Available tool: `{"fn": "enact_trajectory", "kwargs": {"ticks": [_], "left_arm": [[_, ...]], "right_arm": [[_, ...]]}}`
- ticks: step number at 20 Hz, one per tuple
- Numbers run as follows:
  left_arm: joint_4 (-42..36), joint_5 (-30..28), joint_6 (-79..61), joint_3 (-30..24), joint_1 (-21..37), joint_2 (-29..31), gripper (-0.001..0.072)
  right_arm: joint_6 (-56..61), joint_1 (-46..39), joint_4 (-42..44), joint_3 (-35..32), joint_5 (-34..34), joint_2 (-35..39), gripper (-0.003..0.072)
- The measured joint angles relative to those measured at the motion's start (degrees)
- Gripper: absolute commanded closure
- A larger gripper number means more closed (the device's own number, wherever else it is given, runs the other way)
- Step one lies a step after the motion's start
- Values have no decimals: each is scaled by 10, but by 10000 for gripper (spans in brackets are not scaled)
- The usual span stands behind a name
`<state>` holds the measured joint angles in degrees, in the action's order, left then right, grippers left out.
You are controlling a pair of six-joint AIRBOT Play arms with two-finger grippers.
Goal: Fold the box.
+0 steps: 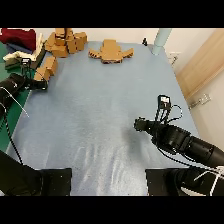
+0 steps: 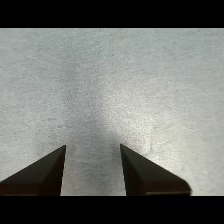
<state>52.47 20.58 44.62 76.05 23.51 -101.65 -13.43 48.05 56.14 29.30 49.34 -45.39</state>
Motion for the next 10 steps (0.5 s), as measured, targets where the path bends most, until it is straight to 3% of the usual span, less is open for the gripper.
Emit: {"fn": "enact_trajectory", "kwargs": {"ticks": [6, 7, 8, 10], "left_arm": [[0, 0, 0, 0, 0, 0, 380], [0, 0, 0, 0, 0, 0, 155], [0, 0, 0, 0, 0, 0, 12], [0, 6, 0, 0, 0, 0, 13]], "right_arm": [[0, 0, 0, 0, 0, 0, 148], [0, 0, 0, 0, 0, 0, 148], [0, 0, 0, 0, 0, 0, 148], [0, 0, 0, 0, 0, 0, 148]]}}
